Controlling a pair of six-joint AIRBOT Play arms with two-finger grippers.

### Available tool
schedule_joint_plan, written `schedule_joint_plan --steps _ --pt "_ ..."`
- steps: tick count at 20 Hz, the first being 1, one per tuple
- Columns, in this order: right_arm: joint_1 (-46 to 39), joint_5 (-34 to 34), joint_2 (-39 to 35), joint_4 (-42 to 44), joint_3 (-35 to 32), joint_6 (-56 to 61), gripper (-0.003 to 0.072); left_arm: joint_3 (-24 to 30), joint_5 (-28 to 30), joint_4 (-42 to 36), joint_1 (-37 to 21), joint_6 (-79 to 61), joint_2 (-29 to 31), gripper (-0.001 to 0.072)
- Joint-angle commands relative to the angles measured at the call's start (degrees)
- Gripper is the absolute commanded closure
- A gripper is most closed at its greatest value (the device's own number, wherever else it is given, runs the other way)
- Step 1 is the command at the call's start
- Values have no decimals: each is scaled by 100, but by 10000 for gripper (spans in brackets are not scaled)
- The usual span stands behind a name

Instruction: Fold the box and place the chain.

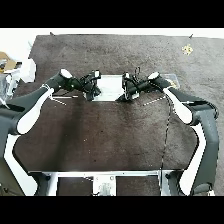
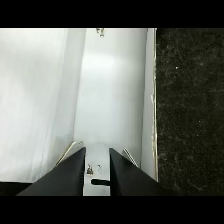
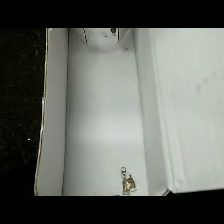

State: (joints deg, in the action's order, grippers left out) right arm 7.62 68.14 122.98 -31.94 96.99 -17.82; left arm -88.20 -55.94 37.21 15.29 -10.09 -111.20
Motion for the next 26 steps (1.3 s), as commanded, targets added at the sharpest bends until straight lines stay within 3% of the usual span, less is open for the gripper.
schedule_joint_plan --steps 1,5,7,12,14,22,24,25,26 --pt "4 0 2 2 -2 2 238 0 48 -173 2 -101 -44 534" --pt "4 0 2 2 -2 2 238 0 31 -173 2 -90 -48 531" --pt "4 0 2 2 -2 2 239 0 -68 -170 2 -59 -48 204" --pt "4 0 2 2 -2 2 239 0 -48 -170 2 -46 -48 181" --pt "4 0 2 2 -2 2 238 0 -46 -170 2 -44 -48 30" --pt "4 2 2 2 -2 2 238 0 203 -164 -44 256 -48 50" --pt "4 0 2 2 -2 2 238 0 170 -164 -122 391 -46 301" --pt "4 -2 2 2 -2 2 238 -2 116 -166 -170 413 -42 362" --pt "4 0 2 2 -2 2 238 -26 22 -162 -221 433 -35 363"
